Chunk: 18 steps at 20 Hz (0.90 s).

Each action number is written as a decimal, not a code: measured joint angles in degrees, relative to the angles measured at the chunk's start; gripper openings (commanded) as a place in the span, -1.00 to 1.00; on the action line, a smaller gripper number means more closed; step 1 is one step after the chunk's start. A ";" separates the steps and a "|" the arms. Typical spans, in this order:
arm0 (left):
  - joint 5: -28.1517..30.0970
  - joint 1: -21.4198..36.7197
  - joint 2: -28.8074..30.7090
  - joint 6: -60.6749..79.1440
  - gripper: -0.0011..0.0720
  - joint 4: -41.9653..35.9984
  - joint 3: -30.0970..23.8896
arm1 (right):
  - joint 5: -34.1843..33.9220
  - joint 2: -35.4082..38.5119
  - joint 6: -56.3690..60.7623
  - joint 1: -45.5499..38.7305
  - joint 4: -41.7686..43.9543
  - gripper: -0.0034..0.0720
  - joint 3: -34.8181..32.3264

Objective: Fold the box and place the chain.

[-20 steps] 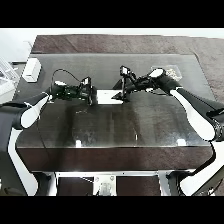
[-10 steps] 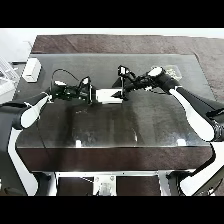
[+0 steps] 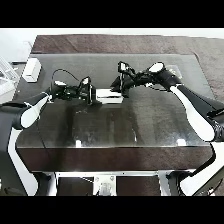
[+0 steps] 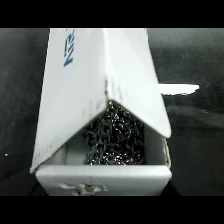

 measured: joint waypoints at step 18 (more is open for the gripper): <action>-0.02 -0.04 0.00 0.02 -0.34 0.00 0.00 | 1.75 0.00 0.42 0.37 -3.10 -0.60 -0.39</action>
